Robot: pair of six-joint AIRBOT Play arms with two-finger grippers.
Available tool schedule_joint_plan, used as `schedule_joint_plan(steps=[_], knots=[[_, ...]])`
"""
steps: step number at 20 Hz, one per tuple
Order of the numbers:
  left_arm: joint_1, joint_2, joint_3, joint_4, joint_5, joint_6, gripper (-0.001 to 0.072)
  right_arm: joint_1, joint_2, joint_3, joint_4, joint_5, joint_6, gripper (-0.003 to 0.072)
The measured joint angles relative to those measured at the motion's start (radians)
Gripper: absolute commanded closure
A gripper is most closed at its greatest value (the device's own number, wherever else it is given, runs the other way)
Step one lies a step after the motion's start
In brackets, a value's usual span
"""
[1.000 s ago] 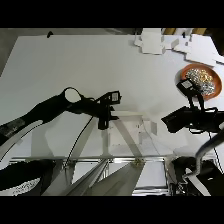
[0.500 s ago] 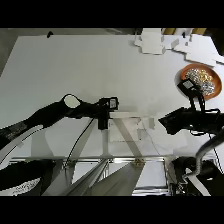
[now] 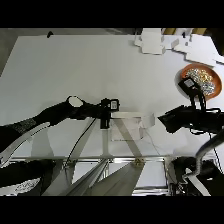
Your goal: Fold the box and place the chain.
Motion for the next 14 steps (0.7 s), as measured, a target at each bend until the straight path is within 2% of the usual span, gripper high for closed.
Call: schedule_joint_plan(steps=[14], knots=[[0.000, -0.005, 0.003, 0.002, 0.025, 0.010, 0.0700, 0.000, 0.000, 0.000, 0.000, -0.009, -0.001, 0.0274]])
